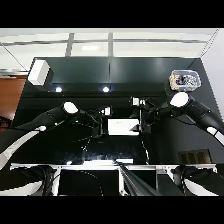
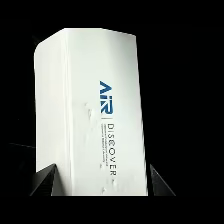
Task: Fold the box and place the chain.
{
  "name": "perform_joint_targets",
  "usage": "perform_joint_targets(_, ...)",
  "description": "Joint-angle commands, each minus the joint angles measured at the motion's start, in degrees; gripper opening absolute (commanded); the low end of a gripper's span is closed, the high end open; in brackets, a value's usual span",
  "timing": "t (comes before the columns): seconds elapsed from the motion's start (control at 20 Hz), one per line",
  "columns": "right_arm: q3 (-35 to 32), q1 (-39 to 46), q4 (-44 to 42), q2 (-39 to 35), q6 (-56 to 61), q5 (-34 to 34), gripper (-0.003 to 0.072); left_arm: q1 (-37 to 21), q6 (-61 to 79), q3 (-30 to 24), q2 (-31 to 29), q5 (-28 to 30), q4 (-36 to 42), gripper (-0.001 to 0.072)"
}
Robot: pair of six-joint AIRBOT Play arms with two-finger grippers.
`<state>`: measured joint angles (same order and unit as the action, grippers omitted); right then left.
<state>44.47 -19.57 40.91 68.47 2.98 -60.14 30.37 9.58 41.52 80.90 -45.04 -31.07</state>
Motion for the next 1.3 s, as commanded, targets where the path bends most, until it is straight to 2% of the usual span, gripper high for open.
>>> perform_joint_targets(0.0,0.04,-0.09,0.13,-0.90,0.02,1.22,0.0705,0.00,0.04,0.00,0.04,-0.02,-0.02,0.0434)
perform_joint_targets(0.1,0.04,-0.13,0.11,-0.90,0.07,1.27,0.0704,0.00,0.04,0.00,0.04,-0.02,-0.02,0.0434)
perform_joint_targets(0.15,0.04,-0.13,0.11,-0.90,0.11,1.25,0.0626,0.00,0.04,0.00,0.04,-0.02,0.00,0.0434)
perform_joint_targets(0.2,0.04,-0.13,0.11,-0.90,0.22,0.96,0.0480,0.00,0.04,0.00,0.04,-0.02,-0.02,0.0434)
perform_joint_targets(0.35,0.04,-0.31,0.11,-0.90,0.28,0.11,0.0461,0.00,0.04,0.00,0.04,0.00,-0.02,0.0434)
perform_joint_targets(0.4,0.04,-0.37,0.15,-0.90,0.48,0.07,0.0393,0.00,0.04,0.00,0.04,-0.02,-0.02,0.0434)
perform_joint_targets(0.45,0.04,-0.42,0.17,-0.90,0.46,-0.17,0.0190,0.00,0.04,0.00,0.04,-0.02,-0.02,0.0434)
perform_joint_targets(0.5,0.04,-0.42,0.15,-0.90,0.46,-0.50,0.0159,0.00,0.04,0.00,0.04,-0.02,-0.02,0.0434)
perform_joint_targets(1.25,0.04,-0.42,-0.31,-2.25,1.33,0.26,0.0158,0.00,0.04,0.00,0.04,-0.04,-0.02,0.0434)
